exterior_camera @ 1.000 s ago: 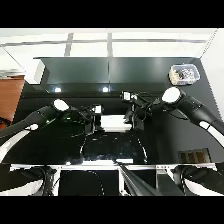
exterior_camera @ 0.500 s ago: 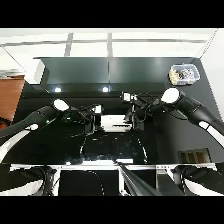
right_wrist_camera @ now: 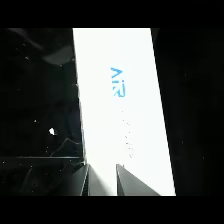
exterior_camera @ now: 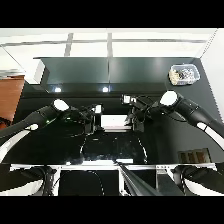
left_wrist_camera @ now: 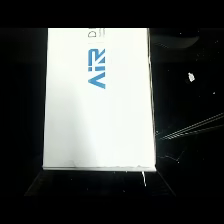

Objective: Fold the box and place the chain.

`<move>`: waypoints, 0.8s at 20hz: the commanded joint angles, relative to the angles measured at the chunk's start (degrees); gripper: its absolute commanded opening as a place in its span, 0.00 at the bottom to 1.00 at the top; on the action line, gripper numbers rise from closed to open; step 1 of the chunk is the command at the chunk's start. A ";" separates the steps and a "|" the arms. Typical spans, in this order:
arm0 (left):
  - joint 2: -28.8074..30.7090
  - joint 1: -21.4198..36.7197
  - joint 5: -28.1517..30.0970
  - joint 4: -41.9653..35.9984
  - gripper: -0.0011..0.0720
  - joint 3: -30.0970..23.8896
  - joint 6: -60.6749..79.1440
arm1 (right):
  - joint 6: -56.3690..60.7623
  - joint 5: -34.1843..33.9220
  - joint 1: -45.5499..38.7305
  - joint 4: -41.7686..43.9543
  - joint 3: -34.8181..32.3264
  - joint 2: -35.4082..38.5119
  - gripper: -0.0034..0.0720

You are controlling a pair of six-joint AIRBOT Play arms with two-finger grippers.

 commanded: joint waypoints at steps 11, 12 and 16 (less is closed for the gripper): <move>-0.02 0.00 -0.11 0.02 0.57 0.04 -0.04 | 42.25 -9.25 1.40 11.69 -2.21 1.62 0.07; -0.02 0.00 -0.11 0.02 0.57 0.04 -0.04 | 43.78 -11.65 1.40 11.65 -2.21 0.63 0.07; -0.02 0.02 -0.11 0.02 0.57 0.04 -0.04 | 44.98 -13.77 1.40 11.56 -2.21 -4.02 0.07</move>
